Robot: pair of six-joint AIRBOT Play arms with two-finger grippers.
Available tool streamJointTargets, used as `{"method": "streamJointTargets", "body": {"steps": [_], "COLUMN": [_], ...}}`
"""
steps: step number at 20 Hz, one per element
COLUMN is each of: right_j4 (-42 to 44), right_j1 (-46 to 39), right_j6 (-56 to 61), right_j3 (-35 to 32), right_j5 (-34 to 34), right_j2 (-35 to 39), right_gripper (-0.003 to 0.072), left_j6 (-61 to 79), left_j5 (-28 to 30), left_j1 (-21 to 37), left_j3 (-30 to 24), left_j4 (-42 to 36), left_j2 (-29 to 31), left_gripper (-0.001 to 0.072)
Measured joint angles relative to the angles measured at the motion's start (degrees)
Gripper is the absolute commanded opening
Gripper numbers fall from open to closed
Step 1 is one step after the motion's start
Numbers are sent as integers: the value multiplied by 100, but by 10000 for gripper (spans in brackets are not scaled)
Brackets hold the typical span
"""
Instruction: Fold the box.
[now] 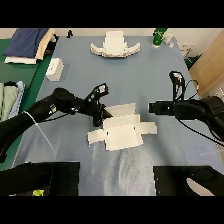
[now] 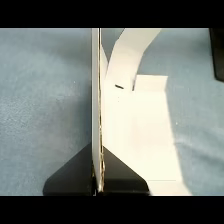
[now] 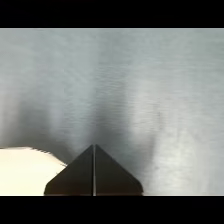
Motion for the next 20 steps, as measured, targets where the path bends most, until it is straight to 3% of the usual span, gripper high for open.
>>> {"method": "streamJointTargets", "body": {"steps": [4, 8, 13, 20], "right_j4": [776, 1023, 647, 317], "right_j1": [361, 756, 887, 914], "right_j6": [-332, -339, -96, 114], "right_j3": [-118, -708, -1200, -1303], "right_j5": [-457, -435, -66, 332], "right_j2": [369, 474, 258, -83], "right_gripper": [2, 3, 2, 3], "left_j6": [153, 205, 225, 236], "left_j5": [398, 551, 310, 216], "left_j1": [-201, -254, -282, -284], "left_j3": [-197, -236, -170, -262], "left_j4": [2, 4, 11, -26], "left_j2": [111, 146, 431, 658], "left_gripper": [10, 10, 10, 9]}}
